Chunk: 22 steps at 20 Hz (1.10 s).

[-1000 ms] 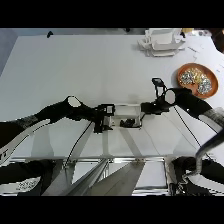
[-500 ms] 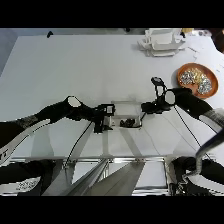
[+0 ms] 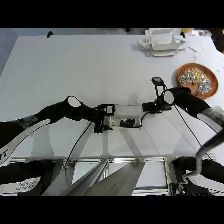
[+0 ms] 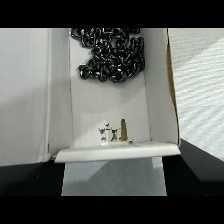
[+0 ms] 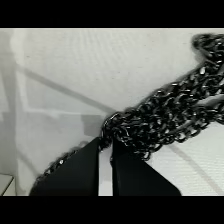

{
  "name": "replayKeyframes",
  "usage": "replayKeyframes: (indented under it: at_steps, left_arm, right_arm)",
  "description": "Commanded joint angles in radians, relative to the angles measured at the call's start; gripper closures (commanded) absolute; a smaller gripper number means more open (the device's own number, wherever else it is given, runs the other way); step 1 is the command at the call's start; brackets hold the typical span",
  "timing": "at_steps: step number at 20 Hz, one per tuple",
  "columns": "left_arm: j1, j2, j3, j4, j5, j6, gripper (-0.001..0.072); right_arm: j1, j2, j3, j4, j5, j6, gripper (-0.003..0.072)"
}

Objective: Fold the box and place the chain.

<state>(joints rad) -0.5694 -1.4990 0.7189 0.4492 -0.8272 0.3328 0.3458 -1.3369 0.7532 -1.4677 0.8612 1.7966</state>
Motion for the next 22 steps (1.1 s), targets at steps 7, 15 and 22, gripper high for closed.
replayKeyframes:
  at_steps: [7,15,22]
  left_arm:
    - [0.000,0.000,0.000,0.000,0.000,0.000,0.0460]
    - [0.000,0.000,0.000,0.000,0.000,0.000,0.0460]
    - [0.000,0.000,0.000,0.000,0.000,0.000,0.0460]
  right_arm:
    - [0.001,0.213,-0.001,-0.047,0.016,-0.092,0.0672]
    - [0.001,0.578,-0.001,0.030,0.116,-0.255,0.0672]
    - [0.001,0.804,-0.001,0.327,0.104,-0.470,0.0671]
